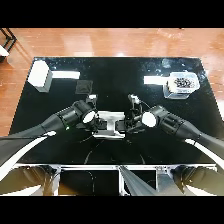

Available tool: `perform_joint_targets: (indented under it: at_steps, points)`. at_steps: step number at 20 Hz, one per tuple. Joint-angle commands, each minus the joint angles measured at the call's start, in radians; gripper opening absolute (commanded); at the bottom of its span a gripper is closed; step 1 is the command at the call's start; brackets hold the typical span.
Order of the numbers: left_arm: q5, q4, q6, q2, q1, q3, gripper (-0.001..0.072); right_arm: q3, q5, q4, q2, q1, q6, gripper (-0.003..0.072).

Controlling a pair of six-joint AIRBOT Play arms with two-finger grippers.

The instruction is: Fold the box and place the chain.

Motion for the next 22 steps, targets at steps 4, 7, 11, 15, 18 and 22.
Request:
perform_joint_targets:
  at_steps: [4,7,11,15,18,22]
  points:
    - [-0.001,0.006,0.002,0.0,0.0,0.001,0.0019,0.074,0.066,-0.093,-0.057,0.056,0.113,0.0352]
    - [-0.001,0.006,0.002,0.0,0.0,0.001,0.0019,0.087,0.07,-0.108,-0.061,0.055,0.13,0.0352]
    - [-0.001,0.011,0.002,0.0,0.0,0.001,0.0019,0.087,0.086,-0.119,-0.061,0.055,0.142,0.0352]
    - [-0.001,0.013,0.002,0.0,0.0,0.001,0.0019,0.087,0.095,-0.142,-0.061,0.055,0.167,0.0352]
    - [-0.001,0.013,0.002,0.0,0.0,0.001,0.0019,0.087,0.095,-0.16,-0.061,0.056,0.177,0.0353]
    - [-0.001,0.013,0.002,0.0,0.0,0.001,0.0019,0.088,0.077,-0.172,-0.071,0.063,0.18,0.0353]
